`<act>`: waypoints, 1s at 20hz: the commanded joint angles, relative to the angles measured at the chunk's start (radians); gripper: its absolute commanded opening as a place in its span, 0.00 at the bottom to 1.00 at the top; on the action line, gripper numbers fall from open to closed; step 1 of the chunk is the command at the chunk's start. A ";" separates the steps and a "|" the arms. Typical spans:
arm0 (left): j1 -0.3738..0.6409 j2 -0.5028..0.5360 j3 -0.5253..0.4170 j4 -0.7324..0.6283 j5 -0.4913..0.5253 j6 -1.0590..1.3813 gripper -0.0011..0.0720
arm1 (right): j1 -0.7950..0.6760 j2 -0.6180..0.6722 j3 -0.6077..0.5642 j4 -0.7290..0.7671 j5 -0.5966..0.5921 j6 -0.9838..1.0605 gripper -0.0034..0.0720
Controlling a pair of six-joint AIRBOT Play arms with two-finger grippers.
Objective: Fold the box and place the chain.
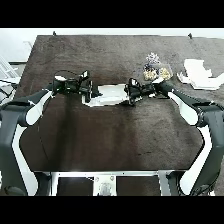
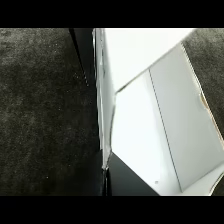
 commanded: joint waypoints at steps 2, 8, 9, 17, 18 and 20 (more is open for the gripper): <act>-0.001 0.000 0.000 0.000 0.000 0.000 0.04 | -0.001 0.001 0.003 0.008 0.013 -0.001 0.99; -0.001 0.000 0.000 0.000 0.000 0.000 0.04 | -0.001 0.001 0.016 -0.053 0.024 0.088 0.99; -0.001 0.000 0.000 0.000 0.001 0.000 0.04 | -0.001 0.001 0.019 -0.064 0.031 0.090 0.99; -0.001 0.000 0.000 0.001 0.001 0.001 0.04 | -0.007 0.001 0.023 -0.060 0.055 0.114 1.00; -0.001 0.000 0.000 0.001 0.001 0.001 0.04 | -0.006 0.001 0.023 -0.060 0.053 0.111 1.00; -0.001 0.000 0.000 0.001 0.001 0.001 0.04 | -0.006 0.001 0.023 -0.059 0.045 0.111 1.00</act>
